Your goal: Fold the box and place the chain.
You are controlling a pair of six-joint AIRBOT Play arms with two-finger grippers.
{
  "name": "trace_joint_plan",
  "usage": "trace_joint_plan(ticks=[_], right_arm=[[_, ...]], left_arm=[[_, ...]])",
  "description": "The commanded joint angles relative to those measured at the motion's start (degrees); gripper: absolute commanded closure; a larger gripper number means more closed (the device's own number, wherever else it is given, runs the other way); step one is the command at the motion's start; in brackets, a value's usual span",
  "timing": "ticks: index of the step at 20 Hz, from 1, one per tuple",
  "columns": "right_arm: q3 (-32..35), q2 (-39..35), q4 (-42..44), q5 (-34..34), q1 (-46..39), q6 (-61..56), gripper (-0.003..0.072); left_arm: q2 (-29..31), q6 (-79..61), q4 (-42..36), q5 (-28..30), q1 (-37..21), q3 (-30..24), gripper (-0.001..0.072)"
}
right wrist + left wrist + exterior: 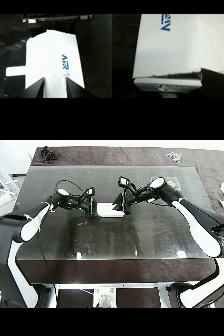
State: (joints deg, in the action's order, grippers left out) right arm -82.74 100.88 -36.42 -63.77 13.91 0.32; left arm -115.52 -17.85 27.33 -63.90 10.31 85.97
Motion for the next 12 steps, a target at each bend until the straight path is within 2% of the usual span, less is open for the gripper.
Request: trace_joint_plan(ticks=[1,3,6,8,12], right_arm=[[0.0,0.1,0.0,0.3,0.1,1.9,0.035],[0.0,0.1,0.0,-0.1,0.1,1.9,0.035],[0.0,-0.3,0.7,-7.1,0.0,1.9,0.0354],[0.0,-0.3,0.6,-6.8,-0.1,1.9,0.0397],[0.2,-0.1,0.7,-4.0,0.0,2.4,0.039]], left_arm=[[0.0,0.0,0.0,0.0,0.0,0.0,0.0116],[0.0,0.0,0.0,0.0,0.0,0.0,0.0117],[0.0,0.0,0.0,0.0,0.0,0.0,0.0116],[0.0,0.0,0.0,0.0,0.0,0.0,0.0116],[0.0,0.0,0.0,0.0,0.0,0.0,0.0116]])
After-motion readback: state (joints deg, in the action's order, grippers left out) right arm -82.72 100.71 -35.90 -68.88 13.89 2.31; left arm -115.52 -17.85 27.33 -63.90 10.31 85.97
